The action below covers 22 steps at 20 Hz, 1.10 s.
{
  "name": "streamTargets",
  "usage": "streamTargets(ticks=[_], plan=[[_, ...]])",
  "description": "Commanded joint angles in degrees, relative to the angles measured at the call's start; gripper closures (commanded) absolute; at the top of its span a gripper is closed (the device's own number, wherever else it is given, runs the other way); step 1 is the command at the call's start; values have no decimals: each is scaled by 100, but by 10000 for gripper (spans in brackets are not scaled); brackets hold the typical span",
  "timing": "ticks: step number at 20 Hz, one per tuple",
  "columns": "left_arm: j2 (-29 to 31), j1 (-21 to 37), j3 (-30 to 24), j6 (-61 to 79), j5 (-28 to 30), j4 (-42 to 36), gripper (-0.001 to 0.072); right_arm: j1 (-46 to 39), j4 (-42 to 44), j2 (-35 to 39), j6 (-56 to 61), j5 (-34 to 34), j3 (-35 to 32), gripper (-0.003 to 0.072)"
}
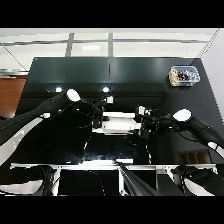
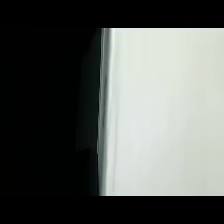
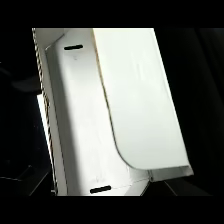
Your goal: Fold the box and place the chain.
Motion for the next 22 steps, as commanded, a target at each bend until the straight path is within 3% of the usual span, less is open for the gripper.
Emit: streamTargets(ticks=[1, 9, 22], plan=[[33, 2, -87, 2, 286, 15, 683, 0, -31, -173, -175, 0, -2, 18], [31, 2, -87, 0, 131, 26, 682, 529, -310, -568, -251, -612, 0, 18], [31, 4, -87, -28, -105, 33, 682, 525, -400, -575, -22, -772, 4, 19]])
